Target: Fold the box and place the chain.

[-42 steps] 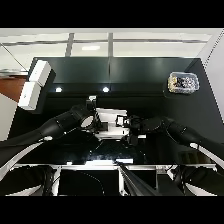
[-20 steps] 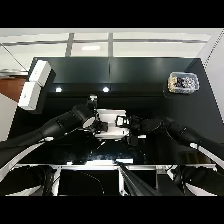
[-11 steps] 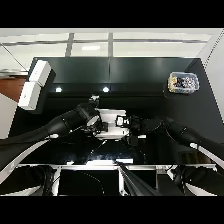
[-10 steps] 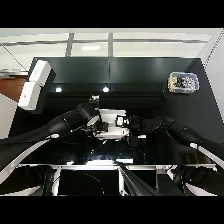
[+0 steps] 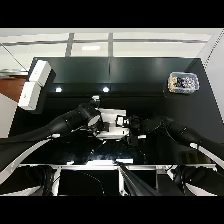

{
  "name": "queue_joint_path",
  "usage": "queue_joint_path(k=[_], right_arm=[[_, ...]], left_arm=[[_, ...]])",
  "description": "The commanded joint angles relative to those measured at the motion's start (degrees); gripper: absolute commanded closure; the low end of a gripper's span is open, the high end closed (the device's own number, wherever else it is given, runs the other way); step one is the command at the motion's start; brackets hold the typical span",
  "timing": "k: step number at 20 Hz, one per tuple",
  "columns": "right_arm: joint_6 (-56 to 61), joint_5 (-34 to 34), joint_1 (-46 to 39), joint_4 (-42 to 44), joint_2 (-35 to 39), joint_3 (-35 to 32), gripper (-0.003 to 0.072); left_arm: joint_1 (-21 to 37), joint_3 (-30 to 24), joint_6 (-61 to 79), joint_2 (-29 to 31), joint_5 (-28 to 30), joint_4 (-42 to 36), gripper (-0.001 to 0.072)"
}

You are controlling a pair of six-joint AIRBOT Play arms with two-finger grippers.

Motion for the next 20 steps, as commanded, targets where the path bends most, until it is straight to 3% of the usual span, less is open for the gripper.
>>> queue_joint_path(k=[1,13,15,17,19,20], right_arm=[[-0.24,0.07,0.07,0.02,0.02,0.04,0.0332],[-0.24,0.04,0.07,0.02,0.02,0.04,0.0333],[-0.24,0.07,0.07,0.02,0.02,0.04,0.0333],[-0.24,0.07,0.07,0.02,0.02,0.04,0.0333],[-0.26,0.07,0.07,0.02,0.02,0.04,0.0333],[-0.24,0.04,0.07,0.02,0.02,0.04,0.0332]], left_arm=[[-0.02,0.04,0.24,-0.04,0.70,-0.66,0.0683],[0.00,0.07,0.22,-0.02,0.68,-0.66,0.0677],[0.02,0.15,0.20,-0.02,0.52,-0.61,0.0518],[0.02,0.48,0.20,0.02,0.26,-0.35,0.0484],[0.02,0.81,0.15,0.02,0.24,-0.26,0.0349],[0.02,0.83,0.13,0.02,0.24,-0.28,0.0336]])
